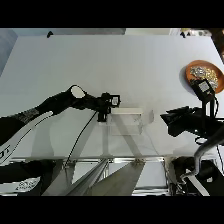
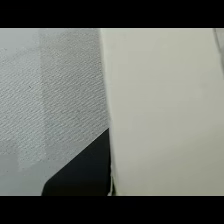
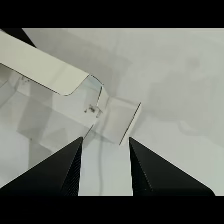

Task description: Fold the box and place the chain.

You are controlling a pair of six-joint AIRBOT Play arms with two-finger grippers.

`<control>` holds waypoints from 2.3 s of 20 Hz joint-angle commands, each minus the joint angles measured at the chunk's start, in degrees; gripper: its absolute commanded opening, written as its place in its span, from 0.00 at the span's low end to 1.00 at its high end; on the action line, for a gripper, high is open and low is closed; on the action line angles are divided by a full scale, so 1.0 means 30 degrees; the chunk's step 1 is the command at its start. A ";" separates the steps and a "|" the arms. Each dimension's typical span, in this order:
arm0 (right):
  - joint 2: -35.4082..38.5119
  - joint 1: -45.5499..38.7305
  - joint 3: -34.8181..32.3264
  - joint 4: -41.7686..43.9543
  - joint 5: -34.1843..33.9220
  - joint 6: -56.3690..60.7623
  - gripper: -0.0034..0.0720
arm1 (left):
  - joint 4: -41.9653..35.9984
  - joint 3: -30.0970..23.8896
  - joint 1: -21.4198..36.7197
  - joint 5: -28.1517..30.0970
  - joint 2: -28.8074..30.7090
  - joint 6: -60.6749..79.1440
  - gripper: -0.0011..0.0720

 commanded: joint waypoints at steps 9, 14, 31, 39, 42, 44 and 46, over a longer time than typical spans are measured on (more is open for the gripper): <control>0.0015 -0.0007 0.0015 0.0000 -0.0007 -0.0015 0.48 | 0.0015 0.0000 -0.0015 0.0000 -0.0007 -0.0007 0.03; 0.0015 0.0000 0.0015 0.0175 -0.0255 -0.3599 0.32 | 0.0015 0.0000 -0.0015 0.0000 -0.0007 -0.0007 0.03; -0.6776 0.3147 -0.2200 0.4124 0.1282 -1.7515 0.90 | 0.0007 0.0000 -0.0015 0.0000 -0.0007 -0.0007 0.03; -0.5151 0.6674 -0.4925 0.0874 -0.8233 -1.7507 0.96 | 0.0015 0.0000 -0.0015 0.0000 -0.0007 -0.0007 0.03; -0.4597 0.8211 -0.7191 0.0503 -1.0943 -1.7515 0.96 | 0.0015 0.0000 -0.0015 0.0000 -0.0007 -0.0007 0.03; -0.4597 0.8531 -0.7868 0.0488 -1.0899 -1.7522 0.96 | 0.0007 0.0000 -0.0015 -0.0007 -0.0007 -0.0007 0.03; -0.4612 0.8524 -0.8043 0.0175 -1.1103 -1.7507 0.96 | 0.0007 0.0000 -0.0015 0.0000 -0.0007 -0.0007 0.03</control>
